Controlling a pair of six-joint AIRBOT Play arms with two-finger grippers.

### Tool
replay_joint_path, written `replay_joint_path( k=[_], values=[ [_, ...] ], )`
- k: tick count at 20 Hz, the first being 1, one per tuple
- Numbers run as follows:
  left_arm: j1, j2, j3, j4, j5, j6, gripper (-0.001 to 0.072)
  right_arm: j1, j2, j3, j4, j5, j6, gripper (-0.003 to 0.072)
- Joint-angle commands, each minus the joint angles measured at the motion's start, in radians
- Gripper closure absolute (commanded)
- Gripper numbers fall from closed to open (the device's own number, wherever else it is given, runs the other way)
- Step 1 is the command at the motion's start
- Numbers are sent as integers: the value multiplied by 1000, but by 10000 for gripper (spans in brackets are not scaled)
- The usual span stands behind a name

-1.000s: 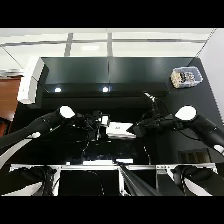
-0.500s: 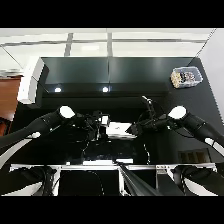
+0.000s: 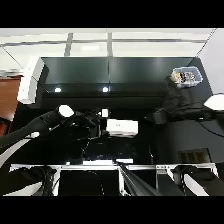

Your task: Fold the box and place the chain.

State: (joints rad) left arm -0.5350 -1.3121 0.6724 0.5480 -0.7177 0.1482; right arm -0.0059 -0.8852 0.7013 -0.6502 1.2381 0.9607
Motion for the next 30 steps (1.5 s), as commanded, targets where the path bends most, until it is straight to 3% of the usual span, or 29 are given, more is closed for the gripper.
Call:
replay_joint_path(
  k=[1,4,7,11,14,24,30],
  values=[
    [0,40,3,67,-26,-93,-4,-196,104,13,-88,135,10,677],
    [-5,123,19,76,-80,-93,-4,-284,126,13,-118,160,12,677],
    [-55,121,102,66,-94,-94,0,-285,126,13,-109,100,12,677],
    [-158,-80,291,67,-71,-163,2,-285,126,9,-111,71,12,677],
    [-161,-206,388,68,-81,-299,6,-285,126,9,-111,75,12,676],
    [-157,-251,401,79,-258,-339,7,-285,126,9,-113,68,3,676],
    [-158,-251,401,126,-264,-335,7,-285,126,9,-114,60,3,676]
  ],
)
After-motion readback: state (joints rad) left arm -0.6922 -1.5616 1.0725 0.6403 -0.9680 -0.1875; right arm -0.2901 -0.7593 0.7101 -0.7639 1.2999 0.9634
